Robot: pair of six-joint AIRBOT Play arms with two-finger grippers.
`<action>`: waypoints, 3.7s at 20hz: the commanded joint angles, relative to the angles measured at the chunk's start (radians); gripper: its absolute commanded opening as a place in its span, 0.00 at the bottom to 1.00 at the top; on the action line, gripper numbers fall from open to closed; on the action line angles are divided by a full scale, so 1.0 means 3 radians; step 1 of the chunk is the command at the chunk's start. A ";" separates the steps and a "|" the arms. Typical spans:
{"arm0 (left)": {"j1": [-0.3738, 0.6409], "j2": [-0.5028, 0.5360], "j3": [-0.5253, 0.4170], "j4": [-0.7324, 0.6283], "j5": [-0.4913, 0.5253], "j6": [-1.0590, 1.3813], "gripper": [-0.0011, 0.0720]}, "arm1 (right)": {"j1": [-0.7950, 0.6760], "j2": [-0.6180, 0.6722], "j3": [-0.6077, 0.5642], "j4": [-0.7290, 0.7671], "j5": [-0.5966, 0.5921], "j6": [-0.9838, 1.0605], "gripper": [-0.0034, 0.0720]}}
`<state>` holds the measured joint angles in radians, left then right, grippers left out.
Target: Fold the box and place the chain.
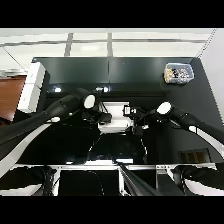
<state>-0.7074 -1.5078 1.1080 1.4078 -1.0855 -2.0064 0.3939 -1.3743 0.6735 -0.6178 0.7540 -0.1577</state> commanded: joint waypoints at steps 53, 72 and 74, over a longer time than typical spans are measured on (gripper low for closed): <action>-0.0089 -0.0206 0.0228 0.0163 -0.0267 -0.0640 0.05 | 0.0295 0.0134 0.0001 0.0399 -0.0198 0.0340 0.66; -0.0088 -0.0206 0.0228 0.0164 -0.0314 -0.0640 0.05 | -0.1914 0.0947 -0.0497 -0.0928 0.0825 0.5241 0.07; -0.0088 -0.0206 0.0228 0.0165 -0.0313 -0.0640 0.05 | -0.1743 0.0628 -0.0558 -0.0308 0.0857 0.4852 0.07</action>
<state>-0.7334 -1.5696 1.1759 1.4567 -1.1748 -2.1990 -0.1261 -1.1049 0.5514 -0.8997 1.0214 1.3025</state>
